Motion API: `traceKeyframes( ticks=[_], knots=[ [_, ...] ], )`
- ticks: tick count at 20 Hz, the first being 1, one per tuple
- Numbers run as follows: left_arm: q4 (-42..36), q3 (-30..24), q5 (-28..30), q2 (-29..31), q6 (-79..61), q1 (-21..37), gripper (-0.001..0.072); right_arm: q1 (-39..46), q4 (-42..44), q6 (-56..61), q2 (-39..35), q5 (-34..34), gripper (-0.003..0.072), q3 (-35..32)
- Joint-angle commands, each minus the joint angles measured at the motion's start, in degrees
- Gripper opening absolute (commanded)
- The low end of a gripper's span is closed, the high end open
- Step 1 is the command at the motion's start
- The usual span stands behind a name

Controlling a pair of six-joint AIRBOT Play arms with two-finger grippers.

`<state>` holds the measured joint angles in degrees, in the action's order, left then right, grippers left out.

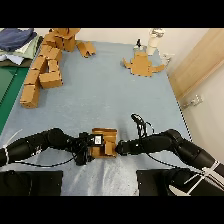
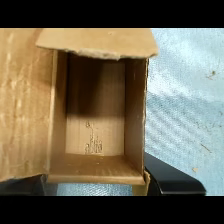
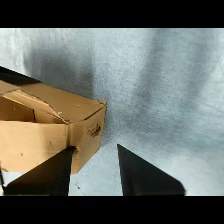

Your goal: Fold the box.

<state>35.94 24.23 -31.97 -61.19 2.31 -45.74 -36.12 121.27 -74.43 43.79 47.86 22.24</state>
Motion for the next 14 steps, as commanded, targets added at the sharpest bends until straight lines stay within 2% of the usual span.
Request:
traceKeyframes(
  ticks=[1, 14],
  knots=[
    [0.0, 0.0, 0.0, 0.0, 0.0, 0.0, 0.0519, 0.0, -0.3, -0.2, -0.2, 1.3, 0.0448, 0.5],
    [0.0, 0.0, 0.0, 0.0, 0.0, 0.0, 0.0519, 0.0, -0.5, -0.2, -2.4, 5.1, 0.0436, 1.3]
  ],
)
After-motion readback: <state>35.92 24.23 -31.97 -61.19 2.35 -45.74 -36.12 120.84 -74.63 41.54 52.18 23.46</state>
